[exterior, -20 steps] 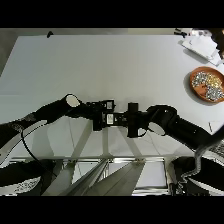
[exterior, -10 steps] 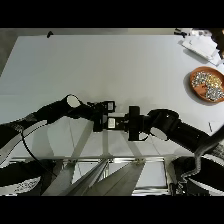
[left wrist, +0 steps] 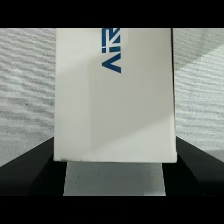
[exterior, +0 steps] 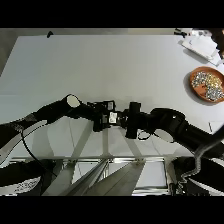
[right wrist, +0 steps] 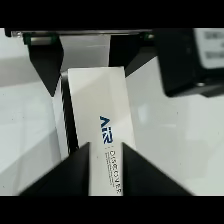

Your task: Fold the box and place the chain.

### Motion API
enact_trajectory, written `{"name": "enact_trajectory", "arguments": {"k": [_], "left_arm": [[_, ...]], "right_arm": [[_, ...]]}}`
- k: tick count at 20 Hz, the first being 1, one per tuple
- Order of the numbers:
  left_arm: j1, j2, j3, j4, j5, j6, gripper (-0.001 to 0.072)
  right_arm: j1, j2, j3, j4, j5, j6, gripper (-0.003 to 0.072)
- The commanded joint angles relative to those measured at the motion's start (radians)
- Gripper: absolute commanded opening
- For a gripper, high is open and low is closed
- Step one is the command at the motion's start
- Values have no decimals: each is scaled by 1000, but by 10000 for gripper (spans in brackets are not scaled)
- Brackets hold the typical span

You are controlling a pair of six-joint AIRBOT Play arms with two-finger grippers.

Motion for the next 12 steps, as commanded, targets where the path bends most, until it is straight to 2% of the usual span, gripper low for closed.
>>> {"name": "enact_trajectory", "arguments": {"k": [1,4,12], "left_arm": [[0,0,0,1,1,0,453],[0,0,0,1,1,0,453],[0,0,0,1,1,0,453]], "right_arm": [[-15,12,0,13,21,100,9],[-43,11,0,24,26,208,9],[-43,-2,-65,26,25,231,9]]}}
